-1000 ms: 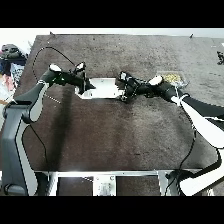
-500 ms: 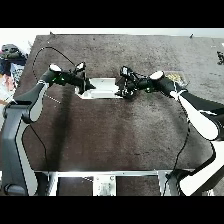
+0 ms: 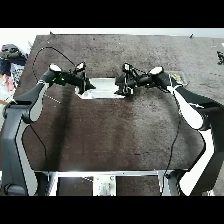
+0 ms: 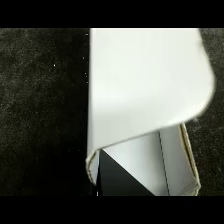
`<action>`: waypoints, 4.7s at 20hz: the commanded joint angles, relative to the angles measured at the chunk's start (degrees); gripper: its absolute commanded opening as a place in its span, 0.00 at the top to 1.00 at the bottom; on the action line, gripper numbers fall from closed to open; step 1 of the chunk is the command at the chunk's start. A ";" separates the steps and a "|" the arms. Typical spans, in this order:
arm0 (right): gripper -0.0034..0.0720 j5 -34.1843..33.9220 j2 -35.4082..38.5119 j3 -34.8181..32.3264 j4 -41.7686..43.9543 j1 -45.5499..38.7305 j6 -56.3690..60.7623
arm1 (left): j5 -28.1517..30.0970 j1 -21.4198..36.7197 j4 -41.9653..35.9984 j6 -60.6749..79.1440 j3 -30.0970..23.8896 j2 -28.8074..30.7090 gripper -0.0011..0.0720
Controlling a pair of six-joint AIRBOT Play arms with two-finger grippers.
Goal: Fold the box and place the chain.
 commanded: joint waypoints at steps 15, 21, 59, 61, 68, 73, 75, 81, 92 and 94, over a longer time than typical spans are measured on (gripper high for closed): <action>0.07 5.68 -7.80 8.39 -3.37 1.18 0.63 | 0.00 -0.02 0.00 0.02 -0.02 -0.02 0.97; 0.07 5.46 -7.80 8.74 -3.61 1.53 0.66 | 0.00 -0.02 0.00 0.02 -0.02 -0.04 0.97; 0.25 7.15 -12.85 14.45 -4.00 2.95 2.82 | 0.00 -0.02 0.00 0.04 -0.02 -0.04 0.97; 0.30 7.15 -12.85 14.45 -4.00 2.95 2.84 | 0.00 -0.02 0.00 0.02 -0.02 -0.04 0.97; 0.29 6.45 -12.92 14.45 -4.02 3.02 3.23 | 0.00 -0.02 0.00 0.02 -0.02 -0.04 0.97; 0.29 5.66 -12.92 14.45 -4.00 3.02 3.23 | 0.00 -0.02 0.00 0.02 -0.02 -0.04 0.97; 0.29 5.66 -12.92 14.45 -4.00 3.02 3.23 | 0.00 -0.02 0.00 0.02 -0.02 -0.04 0.97; 0.29 5.66 -12.92 14.45 -4.00 3.02 3.23 | 0.00 -0.02 0.00 0.02 -0.02 -0.04 0.97; 0.29 5.66 -12.92 14.45 -4.00 3.02 3.23 | 0.00 -0.02 -1.49 0.02 -0.02 -0.04 0.97; 0.29 5.66 -12.92 14.45 -4.00 3.02 3.23 | -0.02 -0.02 -2.34 0.02 -0.02 -0.04 0.97</action>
